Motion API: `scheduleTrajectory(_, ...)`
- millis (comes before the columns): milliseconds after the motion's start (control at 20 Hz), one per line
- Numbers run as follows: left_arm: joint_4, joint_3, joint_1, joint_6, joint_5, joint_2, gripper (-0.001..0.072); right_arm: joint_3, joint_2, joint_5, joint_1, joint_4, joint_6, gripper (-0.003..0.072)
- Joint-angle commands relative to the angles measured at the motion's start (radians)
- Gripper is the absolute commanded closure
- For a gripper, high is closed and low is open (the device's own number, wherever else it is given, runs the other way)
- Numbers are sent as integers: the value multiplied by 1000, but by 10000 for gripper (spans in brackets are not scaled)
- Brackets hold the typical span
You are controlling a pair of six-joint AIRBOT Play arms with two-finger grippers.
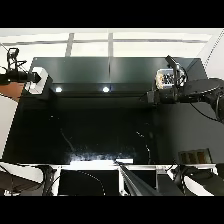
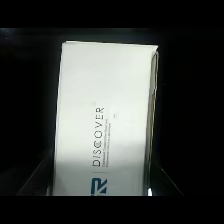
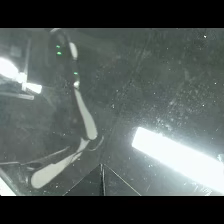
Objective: Fold the box and place the chain.
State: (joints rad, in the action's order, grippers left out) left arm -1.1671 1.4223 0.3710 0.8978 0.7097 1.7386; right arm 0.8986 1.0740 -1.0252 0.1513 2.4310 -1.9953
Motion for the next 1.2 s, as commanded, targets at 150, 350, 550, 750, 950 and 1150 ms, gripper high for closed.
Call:
scheduleTrajectory(150,-133,183,-1,136,402,-169,3,26,-2,-26,-5,-7,2,667)
scheduleTrajectory(350,-121,223,-4,409,673,-341,679,129,-49,-160,-73,-172,60,667)
scheduleTrajectory(550,-82,-7,-75,451,669,-562,682,90,-240,-63,-100,-566,370,667)
scheduleTrajectory(750,-77,-576,-267,467,259,-959,682,-192,-391,179,-100,-652,512,667)
scheduleTrajectory(950,-85,-907,-420,528,113,-1154,681,-361,-390,282,-99,-656,508,666)
scheduleTrajectory(1150,-78,-917,-433,531,117,-1199,678,-361,-391,285,-99,-653,497,668)
